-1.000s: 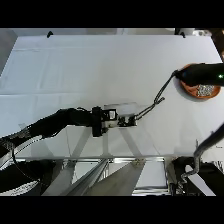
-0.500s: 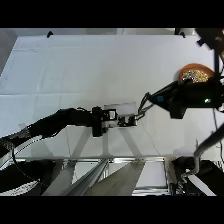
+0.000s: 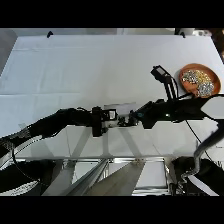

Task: Fold the box and place the chain.

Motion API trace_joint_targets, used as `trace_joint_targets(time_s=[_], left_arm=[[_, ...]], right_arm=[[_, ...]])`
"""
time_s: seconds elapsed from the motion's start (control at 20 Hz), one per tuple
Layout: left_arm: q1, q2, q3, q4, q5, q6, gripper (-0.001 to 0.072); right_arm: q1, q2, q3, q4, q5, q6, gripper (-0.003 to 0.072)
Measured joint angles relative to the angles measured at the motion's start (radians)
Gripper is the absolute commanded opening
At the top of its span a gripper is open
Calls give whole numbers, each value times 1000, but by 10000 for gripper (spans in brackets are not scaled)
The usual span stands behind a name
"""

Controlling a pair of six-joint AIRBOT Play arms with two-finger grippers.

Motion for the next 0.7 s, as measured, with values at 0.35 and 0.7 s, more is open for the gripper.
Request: trace_joint_targets(time_s=[0.35,0.7], left_arm=[[0,0,0,0,0,0,142],[0,0,0,0,0,0,142]], right_arm=[[56,-196,-118,107,-192,-44,10],[147,-344,-135,202,-315,-92,65]])
